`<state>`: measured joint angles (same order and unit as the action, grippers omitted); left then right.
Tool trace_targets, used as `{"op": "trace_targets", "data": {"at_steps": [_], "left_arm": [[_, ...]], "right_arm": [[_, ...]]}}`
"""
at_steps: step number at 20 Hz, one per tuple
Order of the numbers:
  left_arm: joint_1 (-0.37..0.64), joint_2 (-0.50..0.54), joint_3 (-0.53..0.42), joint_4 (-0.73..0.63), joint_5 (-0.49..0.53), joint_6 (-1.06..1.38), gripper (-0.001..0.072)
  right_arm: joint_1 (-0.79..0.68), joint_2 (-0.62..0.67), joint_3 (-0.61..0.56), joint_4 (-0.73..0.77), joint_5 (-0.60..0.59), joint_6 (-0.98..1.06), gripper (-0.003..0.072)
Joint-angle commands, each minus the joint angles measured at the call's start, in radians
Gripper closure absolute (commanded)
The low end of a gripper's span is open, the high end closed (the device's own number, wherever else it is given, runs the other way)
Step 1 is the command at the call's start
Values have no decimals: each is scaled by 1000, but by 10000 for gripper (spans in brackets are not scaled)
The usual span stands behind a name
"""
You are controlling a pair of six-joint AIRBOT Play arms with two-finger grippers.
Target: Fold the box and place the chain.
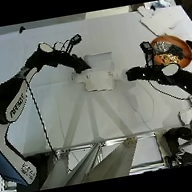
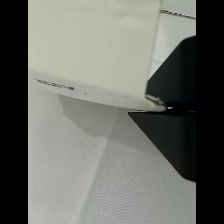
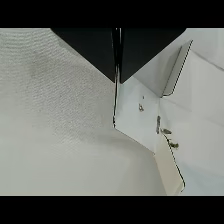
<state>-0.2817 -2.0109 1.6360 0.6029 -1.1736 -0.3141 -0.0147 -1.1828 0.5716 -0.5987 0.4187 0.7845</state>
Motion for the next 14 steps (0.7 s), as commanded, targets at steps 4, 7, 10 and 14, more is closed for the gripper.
{"op": "trace_targets", "data": {"at_steps": [4,7,10,14], "left_arm": [[0,1,1,3,-1,0,700],[0,1,1,3,-9,0,703],[2,21,1,10,-36,-60,704],[1,156,1,157,-76,-116,707]], "right_arm": [[1,0,0,-2,-40,0,574],[1,2,0,-3,-40,-1,-7],[0,34,0,-3,-42,0,-7],[0,127,0,-43,-48,0,2]]}}
